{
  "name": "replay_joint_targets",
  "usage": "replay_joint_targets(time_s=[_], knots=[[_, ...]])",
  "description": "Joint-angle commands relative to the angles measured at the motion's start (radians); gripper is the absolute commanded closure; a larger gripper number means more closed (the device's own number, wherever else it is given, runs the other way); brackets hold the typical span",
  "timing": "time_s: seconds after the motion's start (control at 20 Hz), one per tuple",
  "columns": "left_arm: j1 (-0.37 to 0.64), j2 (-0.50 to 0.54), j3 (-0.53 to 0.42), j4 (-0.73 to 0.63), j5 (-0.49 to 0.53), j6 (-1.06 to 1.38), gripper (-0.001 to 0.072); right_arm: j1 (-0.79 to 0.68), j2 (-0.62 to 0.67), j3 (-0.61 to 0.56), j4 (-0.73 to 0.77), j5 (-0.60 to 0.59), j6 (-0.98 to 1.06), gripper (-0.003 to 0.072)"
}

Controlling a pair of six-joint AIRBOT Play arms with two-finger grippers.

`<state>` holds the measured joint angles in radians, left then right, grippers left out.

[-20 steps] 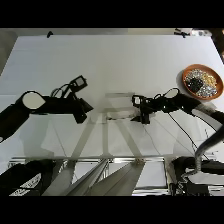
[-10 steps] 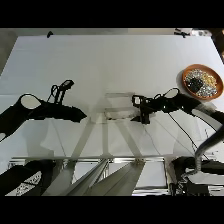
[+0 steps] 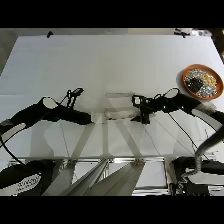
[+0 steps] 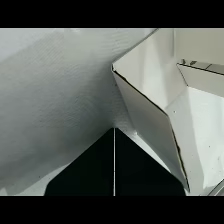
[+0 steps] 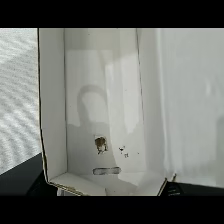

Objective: Fold the box and place the chain.

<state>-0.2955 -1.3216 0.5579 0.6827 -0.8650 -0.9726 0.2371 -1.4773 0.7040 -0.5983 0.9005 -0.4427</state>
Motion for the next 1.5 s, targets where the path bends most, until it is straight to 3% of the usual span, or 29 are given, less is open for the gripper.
replay_joint_targets(time_s=[0.0,0.5,0.9,1.2,1.25,1.45], knots=[[-0.006,-0.014,0.000,-0.027,0.032,-0.003,0.0705,0.000,0.000,0.000,0.000,0.000,0.000,0.0181],[-0.068,-0.010,0.002,-0.133,0.042,0.035,0.0704,0.000,0.000,0.000,0.000,0.000,0.000,0.0181],[-0.068,0.115,0.002,-0.208,0.047,0.127,0.0703,0.000,0.000,0.000,0.000,0.000,0.000,0.0181],[-0.120,0.116,0.002,-0.249,0.098,0.162,0.0694,0.000,0.000,0.000,0.000,0.000,0.000,0.0181],[-0.129,0.116,0.002,-0.249,0.105,0.162,0.0675,0.000,0.000,0.000,0.000,0.000,0.000,0.0181],[-0.144,0.115,0.002,-0.249,0.111,0.161,0.0429,0.000,0.000,0.000,0.000,0.000,0.000,0.0181]])
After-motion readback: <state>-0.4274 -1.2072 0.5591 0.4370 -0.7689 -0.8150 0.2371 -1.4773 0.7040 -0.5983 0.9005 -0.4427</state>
